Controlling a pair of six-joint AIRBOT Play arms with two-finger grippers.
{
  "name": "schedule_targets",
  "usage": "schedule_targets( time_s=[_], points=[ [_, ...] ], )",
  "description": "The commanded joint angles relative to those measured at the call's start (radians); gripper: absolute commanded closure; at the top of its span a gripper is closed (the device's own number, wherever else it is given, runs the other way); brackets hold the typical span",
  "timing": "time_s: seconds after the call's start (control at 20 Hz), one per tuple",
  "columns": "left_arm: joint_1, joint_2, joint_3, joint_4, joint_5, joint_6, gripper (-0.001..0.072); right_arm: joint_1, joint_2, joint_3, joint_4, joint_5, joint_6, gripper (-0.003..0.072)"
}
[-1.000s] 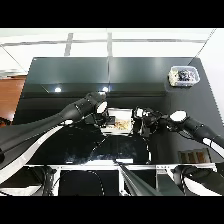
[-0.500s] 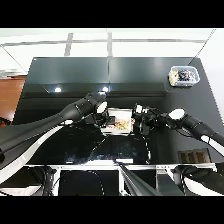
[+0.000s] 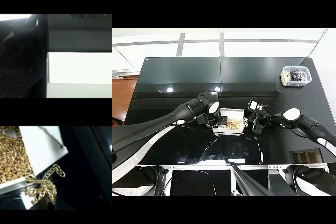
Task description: Fold the box and place the chain.
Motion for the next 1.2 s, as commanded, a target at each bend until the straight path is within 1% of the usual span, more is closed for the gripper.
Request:
schedule_targets(
  time_s=[0.0,0.05,0.2,0.3,0.4,0.45,0.5,0.55,0.7,0.85,0.95,1.05,1.1,1.15],
  points=[
    [0.001,0.0,0.0,0.0,0.0,0.0,0.0681,-0.029,0.156,0.007,-0.167,0.047,0.342,0.0676],
    [0.001,0.0,0.0,0.0,0.0,0.0,0.0681,-0.042,0.22,0.021,-0.198,0.103,0.422,0.0676],
    [0.001,0.0,0.0,0.0,0.001,0.0,0.0681,-0.054,0.369,0.097,-0.179,0.282,0.621,0.0676],
    [0.001,0.0,0.0,0.0,0.001,0.0,0.0681,-0.054,0.417,0.172,-0.09,0.358,0.766,0.0676],
    [0.001,0.0,0.0,0.0,0.001,0.0,0.0681,-0.054,0.421,0.237,0.063,0.404,0.907,0.0676],
    [0.001,0.0,0.0,0.0,0.001,0.0,0.0681,-0.054,0.421,0.243,0.146,0.405,0.934,0.0676],
    [0.001,0.0,0.0,0.0,0.0,0.0,0.0681,-0.051,0.419,0.242,0.199,0.405,0.942,0.0675],
    [0.001,0.0,0.0,0.0,0.0,0.0,0.0681,-0.042,0.418,0.242,0.215,0.398,0.941,0.0676],
    [0.001,0.0,0.0,0.0,0.0,0.0,0.0681,-0.006,0.413,0.241,0.211,0.36,0.942,0.0675],
    [0.001,0.0,0.0,0.0,0.001,0.0,0.0681,0.047,0.372,0.241,0.209,0.359,0.946,0.0675],
    [0.001,0.0,0.0,0.0,0.001,0.0,0.0681,0.079,0.328,0.241,0.175,0.358,0.958,0.0669],
    [0.001,0.0,0.0,0.0,0.001,0.0,0.0681,0.091,0.289,0.239,0.105,0.348,0.995,0.0667],
    [0.001,0.0,0.0,0.0,0.001,0.0,0.0681,0.091,0.275,0.239,0.069,0.344,1.021,0.0651],
    [0.001,0.0,0.0,0.0,0.001,0.0,0.0681,0.09,0.267,0.239,0.03,0.332,1.052,0.0469]
  ],
)
